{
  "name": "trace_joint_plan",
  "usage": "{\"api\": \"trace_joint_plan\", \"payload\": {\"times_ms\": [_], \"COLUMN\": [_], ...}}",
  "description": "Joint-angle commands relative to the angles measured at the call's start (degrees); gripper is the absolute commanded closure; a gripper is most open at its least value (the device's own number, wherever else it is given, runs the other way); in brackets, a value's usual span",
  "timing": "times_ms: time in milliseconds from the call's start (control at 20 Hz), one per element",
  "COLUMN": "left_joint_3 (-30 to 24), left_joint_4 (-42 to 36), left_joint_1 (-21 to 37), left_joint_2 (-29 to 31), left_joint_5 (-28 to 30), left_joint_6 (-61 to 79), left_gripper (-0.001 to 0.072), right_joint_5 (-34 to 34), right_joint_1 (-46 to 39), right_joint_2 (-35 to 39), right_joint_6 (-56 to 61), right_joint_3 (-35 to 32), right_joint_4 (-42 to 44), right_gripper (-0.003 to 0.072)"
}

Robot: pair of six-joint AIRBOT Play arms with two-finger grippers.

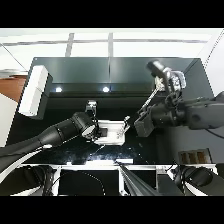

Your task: Fold the box and place the chain.

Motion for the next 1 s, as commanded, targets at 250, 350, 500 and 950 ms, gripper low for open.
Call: {"api": "trace_joint_plan", "payload": {"times_ms": [250,350,500,950], "left_joint_3": [0.0,0.0,0.0,0.0], "left_joint_4": [0.1,0.2,0.2,0.2], "left_joint_1": [0.0,0.0,0.0,0.0], "left_joint_2": [0.0,0.0,0.0,0.0], "left_joint_5": [0.0,0.0,0.0,0.0], "left_joint_6": [0.0,0.0,0.0,0.0], "left_gripper": [0.0679,0.0679,0.0679,0.0679], "right_joint_5": [9.7,10.3,12.8,7.5], "right_joint_1": [0.9,1.8,3.4,-2.3], "right_joint_2": [-1.5,-3.0,-5.8,-10.0], "right_joint_6": [-1.6,-1.6,-1.6,-1.9], "right_joint_3": [-10.5,-10.5,-10.5,-9.5], "right_joint_4": [11.3,11.3,11.6,7.3], "right_gripper": [0.0666,0.0665,0.0665,0.0097]}}
